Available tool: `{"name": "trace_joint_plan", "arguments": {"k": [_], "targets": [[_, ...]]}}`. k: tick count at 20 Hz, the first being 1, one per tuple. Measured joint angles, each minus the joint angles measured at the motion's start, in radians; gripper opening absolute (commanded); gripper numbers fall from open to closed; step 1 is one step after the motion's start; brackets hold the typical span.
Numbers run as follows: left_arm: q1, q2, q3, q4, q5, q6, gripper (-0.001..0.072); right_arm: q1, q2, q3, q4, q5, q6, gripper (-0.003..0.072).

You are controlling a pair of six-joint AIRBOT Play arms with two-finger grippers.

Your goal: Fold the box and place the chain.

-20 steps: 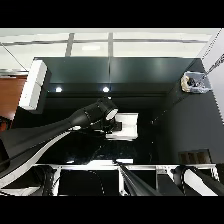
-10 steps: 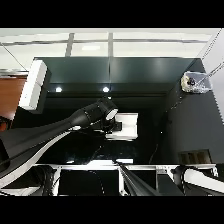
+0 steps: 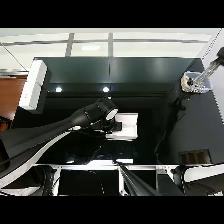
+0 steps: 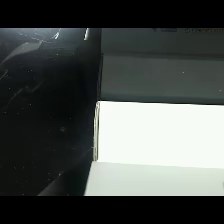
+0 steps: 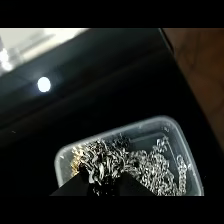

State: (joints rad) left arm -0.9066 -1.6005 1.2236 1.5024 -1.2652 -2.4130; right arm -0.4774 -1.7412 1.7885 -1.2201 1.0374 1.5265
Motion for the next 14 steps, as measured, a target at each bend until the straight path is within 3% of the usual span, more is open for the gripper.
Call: {"name": "trace_joint_plan", "arguments": {"k": [7,8,9,10,14], "targets": [[0.0,0.0,0.0,0.0,0.0,0.0,0.0033,0.037,-0.18,0.0,-0.016,0.038,0.047,0.0016],[0.0,0.0,0.0,0.0,0.0,0.0,0.0034,0.044,-0.192,0.0,-0.015,0.034,0.05,0.007],[0.0,0.0,0.0,0.0,0.0,0.0,0.0034,0.049,-0.201,0.001,-0.014,0.027,0.053,0.0235],[0.0,0.0,0.0,0.0,0.0,0.0,0.0034,0.053,-0.209,0.001,-0.016,0.028,0.055,0.0275],[0.0,0.0,0.0,0.0,0.0,0.0,0.0034,0.054,-0.221,0.001,-0.024,0.038,0.06,0.0275]]}}
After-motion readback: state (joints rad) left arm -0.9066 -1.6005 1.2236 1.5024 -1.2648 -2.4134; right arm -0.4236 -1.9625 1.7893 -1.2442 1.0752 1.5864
